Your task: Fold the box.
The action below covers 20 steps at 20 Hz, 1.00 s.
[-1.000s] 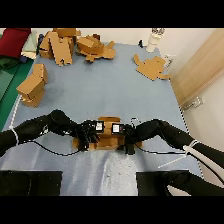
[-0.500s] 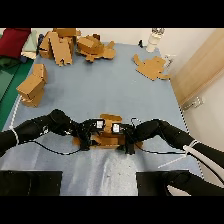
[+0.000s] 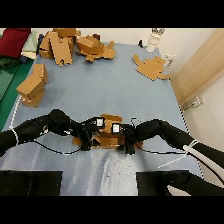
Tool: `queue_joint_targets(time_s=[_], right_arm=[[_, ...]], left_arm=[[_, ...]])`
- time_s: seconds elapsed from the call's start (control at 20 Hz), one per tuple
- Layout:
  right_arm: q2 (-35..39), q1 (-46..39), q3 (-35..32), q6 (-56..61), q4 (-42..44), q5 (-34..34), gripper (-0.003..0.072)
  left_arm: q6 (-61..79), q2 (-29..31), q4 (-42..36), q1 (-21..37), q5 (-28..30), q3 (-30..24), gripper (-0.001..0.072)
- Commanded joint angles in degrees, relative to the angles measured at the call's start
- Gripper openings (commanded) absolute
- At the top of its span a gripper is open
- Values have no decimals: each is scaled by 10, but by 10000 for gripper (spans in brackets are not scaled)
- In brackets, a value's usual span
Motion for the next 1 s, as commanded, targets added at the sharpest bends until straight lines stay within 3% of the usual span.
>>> queue_joint_targets(time_s=[0.0, 0.1, 0.15, 0.2, 0.6, 0.65, 0.7, 0.75, 0.8, 0.95], right_arm=[[0, 0, 0, 0, 0, 0, 520], [0, 0, 0, 1, 0, 0, 521], [0, 0, 0, 1, 0, 0, 520], [0, 0, 0, 1, 0, 0, 520], [0, 0, 0, 1, 0, 0, 520], [0, 0, 0, 1, 0, 0, 521], [0, 0, 0, 1, 0, 0, 520], [0, 0, 0, 1, 0, 0, 520], [0, 0, 0, 1, 0, 0, 521], [0, 0, 0, 1, 0, 0, 521]], left_arm=[[-3, 0, 0, 0, -6, 0, 423], [-6, 0, 3, 0, -5, 0, 424], [-7, 0, 8, 0, -4, 0, 488], [-9, 0, 9, 0, -2, 0, 608], [-21, 0, 13, 0, 7, 0, 595], [-22, 0, 19, 0, 7, 0, 468], [-22, 0, 32, 1, 7, 0, 228], [-31, 0, 53, 1, 8, 0, 73], [-57, 1, 78, 1, 12, 0, 41], [-187, 15, 146, 17, 17, 0, 41]])
